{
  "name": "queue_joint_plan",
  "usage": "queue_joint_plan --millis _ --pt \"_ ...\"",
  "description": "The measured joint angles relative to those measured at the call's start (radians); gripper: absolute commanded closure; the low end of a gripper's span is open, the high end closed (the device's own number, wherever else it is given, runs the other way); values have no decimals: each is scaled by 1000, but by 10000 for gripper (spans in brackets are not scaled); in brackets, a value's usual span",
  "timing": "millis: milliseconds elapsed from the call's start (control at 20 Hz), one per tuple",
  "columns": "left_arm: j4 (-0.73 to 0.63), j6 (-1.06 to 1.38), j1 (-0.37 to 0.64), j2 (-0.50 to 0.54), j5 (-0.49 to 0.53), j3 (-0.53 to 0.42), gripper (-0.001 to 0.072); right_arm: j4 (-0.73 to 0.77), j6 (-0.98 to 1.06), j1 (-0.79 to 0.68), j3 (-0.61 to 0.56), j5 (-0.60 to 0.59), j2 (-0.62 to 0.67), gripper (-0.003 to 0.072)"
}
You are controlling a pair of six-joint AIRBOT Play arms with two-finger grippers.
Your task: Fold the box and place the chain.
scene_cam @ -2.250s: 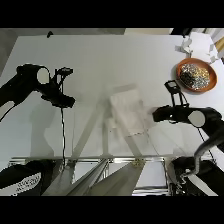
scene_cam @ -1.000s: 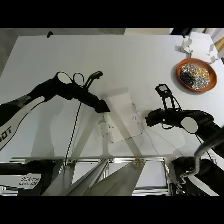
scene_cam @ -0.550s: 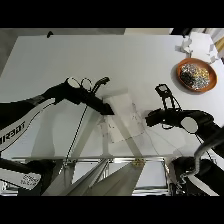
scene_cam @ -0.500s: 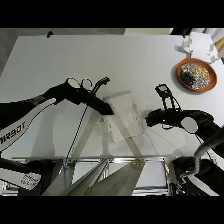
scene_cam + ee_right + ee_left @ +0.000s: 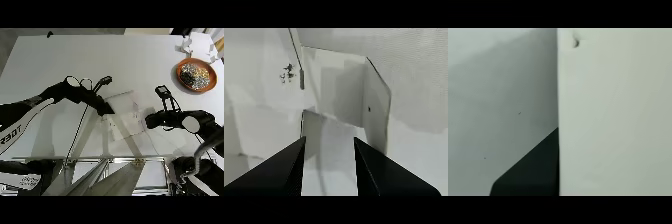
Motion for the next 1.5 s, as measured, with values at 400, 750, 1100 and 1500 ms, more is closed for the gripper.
queue_joint_plan --millis 400,750,1100,1500 --pt "69 304 -91 45 119 1 705 -32 -3 0 36 111 178 348" --pt "127 359 -151 23 241 1 702 -116 -4 0 39 168 283 349" --pt "130 364 -159 13 274 2 702 -130 -4 0 39 180 294 350" --pt "136 357 -159 13 279 2 698 -132 -9 0 39 182 295 351"
